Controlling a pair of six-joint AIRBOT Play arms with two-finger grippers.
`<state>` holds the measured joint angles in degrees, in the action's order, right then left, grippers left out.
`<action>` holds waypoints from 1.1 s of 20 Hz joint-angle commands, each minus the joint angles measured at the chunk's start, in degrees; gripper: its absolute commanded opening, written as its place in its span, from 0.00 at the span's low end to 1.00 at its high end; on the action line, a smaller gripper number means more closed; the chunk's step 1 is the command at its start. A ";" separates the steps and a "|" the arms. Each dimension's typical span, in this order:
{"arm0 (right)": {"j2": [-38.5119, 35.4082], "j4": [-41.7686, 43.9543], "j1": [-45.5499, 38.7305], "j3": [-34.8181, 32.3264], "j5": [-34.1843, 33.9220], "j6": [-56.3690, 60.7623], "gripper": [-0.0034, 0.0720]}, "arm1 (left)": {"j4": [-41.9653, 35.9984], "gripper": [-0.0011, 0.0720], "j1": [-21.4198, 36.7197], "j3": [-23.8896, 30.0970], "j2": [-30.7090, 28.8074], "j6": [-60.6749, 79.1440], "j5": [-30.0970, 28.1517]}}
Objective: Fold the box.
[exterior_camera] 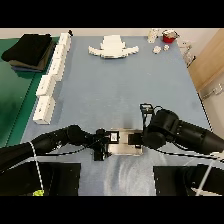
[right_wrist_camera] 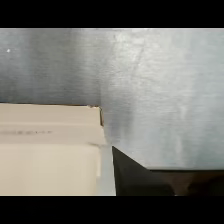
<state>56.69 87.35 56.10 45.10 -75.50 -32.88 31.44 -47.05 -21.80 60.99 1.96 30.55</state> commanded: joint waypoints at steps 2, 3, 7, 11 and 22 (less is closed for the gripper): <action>-6.12 -6.25 -1.20 0.66 -10.27 -0.17 0.43 | 0.02 0.71 -0.02 0.02 0.00 0.02 -0.02; -6.32 -8.66 -3.43 0.44 -12.44 -1.49 0.28 | 0.02 0.71 -0.02 0.02 0.00 0.02 -0.02; -4.00 -5.29 -20.72 -2.97 -4.13 -17.46 0.06 | 0.02 0.71 -0.02 0.02 0.00 0.02 -0.02; 4.09 20.37 -41.11 -3.52 10.80 -44.17 0.05 | 0.02 0.71 -0.02 0.02 0.00 0.02 -0.02; 18.88 58.82 -45.97 0.44 -1.84 -91.30 0.05 | 0.02 0.71 -0.02 0.02 0.00 0.02 -0.02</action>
